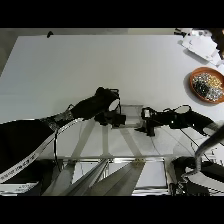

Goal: Fold the box and place the chain.

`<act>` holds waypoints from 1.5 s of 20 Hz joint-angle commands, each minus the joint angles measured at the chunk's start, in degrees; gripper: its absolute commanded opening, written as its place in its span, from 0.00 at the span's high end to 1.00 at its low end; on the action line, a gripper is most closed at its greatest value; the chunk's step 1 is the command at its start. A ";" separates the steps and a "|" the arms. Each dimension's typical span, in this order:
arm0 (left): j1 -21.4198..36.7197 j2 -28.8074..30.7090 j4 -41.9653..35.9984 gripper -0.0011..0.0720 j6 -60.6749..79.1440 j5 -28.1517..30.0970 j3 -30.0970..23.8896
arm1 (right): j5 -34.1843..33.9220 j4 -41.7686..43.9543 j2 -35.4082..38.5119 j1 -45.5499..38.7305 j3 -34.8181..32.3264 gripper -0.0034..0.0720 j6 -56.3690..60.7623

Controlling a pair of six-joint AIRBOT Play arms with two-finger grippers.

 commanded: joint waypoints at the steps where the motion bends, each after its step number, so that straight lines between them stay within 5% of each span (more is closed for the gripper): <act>1: -0.09 2.03 -0.26 0.44 8.02 -0.72 -0.15 | 0.00 0.00 0.02 -0.02 0.04 0.57 0.00; 8: 0.09 16.57 -0.42 0.44 20.59 1.84 -10.56 | 0.00 0.00 0.02 -0.02 0.04 0.57 0.00; 13: 0.20 27.04 -3.65 0.52 51.10 20.83 -18.91 | 0.00 0.00 0.02 -0.02 0.04 0.57 0.00; 21: 6.75 22.03 -21.92 0.55 84.56 30.10 -19.23 | 0.02 0.00 0.02 -0.02 0.04 0.57 0.00; 26: 6.88 18.69 -24.09 0.56 89.26 38.45 -19.23 | 0.00 0.00 0.02 -0.02 0.04 0.57 0.00; 30: 6.86 17.18 -24.94 0.56 89.24 35.93 -19.23 | 0.00 0.02 0.02 -0.02 0.04 0.57 0.00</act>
